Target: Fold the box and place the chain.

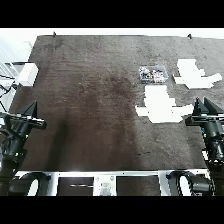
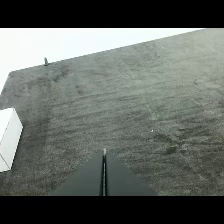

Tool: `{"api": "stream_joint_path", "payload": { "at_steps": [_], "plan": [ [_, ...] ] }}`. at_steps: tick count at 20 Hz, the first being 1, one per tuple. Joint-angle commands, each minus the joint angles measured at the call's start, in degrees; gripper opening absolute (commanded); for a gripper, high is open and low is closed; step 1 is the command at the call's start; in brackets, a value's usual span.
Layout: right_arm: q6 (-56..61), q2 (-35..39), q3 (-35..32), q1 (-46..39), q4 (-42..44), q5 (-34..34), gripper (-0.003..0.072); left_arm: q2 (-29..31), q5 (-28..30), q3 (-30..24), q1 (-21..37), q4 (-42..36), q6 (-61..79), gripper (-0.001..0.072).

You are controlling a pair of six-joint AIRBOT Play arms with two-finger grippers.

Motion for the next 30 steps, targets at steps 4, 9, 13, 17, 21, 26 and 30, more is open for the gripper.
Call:
{"api": "stream_joint_path", "payload": {
  "at_steps": [4,9,13,17,21,26,30],
  "plan": [
    [-0.04,0.00,0.00,0.04,-0.07,1.01,0.0256,0.04,-0.02,0.00,0.00,0.02,0.02,0.0019],
    [0.70,-0.44,0.76,-0.11,0.11,0.76,0.0438,0.04,-0.04,0.00,0.00,0.02,0.02,0.0019],
    [5.49,-8.68,5.49,-0.15,0.11,-1.38,0.0436,0.04,0.00,0.00,0.00,0.02,0.02,0.0019],
    [8.26,-29.24,15.54,-2.73,0.11,-2.03,0.0435,0.04,0.00,0.00,0.00,0.02,0.02,0.0019],
    [20.96,-49.24,27.32,-17.73,-10.47,22.16,0.0436,0.04,-0.02,0.00,0.00,0.02,0.02,0.0019],
    [39.69,-65.02,46.07,-38.62,-38.73,53.20,0.0467,0.04,0.02,0.00,0.00,0.02,0.02,0.0019],
    [41.88,-77.11,59.01,-41.51,-44.85,64.06,0.0507,0.04,-0.04,0.00,0.00,0.02,0.02,0.0019]
  ]
}}
